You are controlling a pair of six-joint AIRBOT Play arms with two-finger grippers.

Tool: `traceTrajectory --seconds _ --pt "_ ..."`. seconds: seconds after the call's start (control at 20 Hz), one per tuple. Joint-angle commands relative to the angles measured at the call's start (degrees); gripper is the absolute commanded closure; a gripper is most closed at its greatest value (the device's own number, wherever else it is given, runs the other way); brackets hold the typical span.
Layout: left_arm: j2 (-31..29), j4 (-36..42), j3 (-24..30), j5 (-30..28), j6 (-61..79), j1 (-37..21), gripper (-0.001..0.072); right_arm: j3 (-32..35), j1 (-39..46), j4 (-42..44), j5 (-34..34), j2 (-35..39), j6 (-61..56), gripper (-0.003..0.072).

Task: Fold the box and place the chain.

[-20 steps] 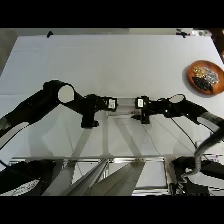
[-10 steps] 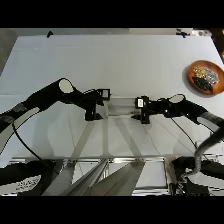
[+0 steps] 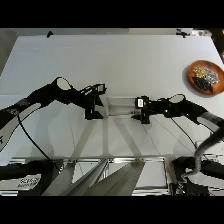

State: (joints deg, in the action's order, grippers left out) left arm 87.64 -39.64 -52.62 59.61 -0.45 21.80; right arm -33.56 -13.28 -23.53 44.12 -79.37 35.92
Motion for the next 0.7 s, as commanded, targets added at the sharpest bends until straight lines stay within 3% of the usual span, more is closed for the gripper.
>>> traceTrajectory --seconds 0.0,0.65 --pt "1.7 4.1 0.0 -0.4 1.0 -0.2 -0.0007 0.0 0.0 0.0 0.0 0.0 0.0 0.0285" --pt "2.3 5.3 0.0 -3.7 3.0 2.3 -0.0007 0.0 0.0 0.0 0.0 0.0 0.0 0.0285"
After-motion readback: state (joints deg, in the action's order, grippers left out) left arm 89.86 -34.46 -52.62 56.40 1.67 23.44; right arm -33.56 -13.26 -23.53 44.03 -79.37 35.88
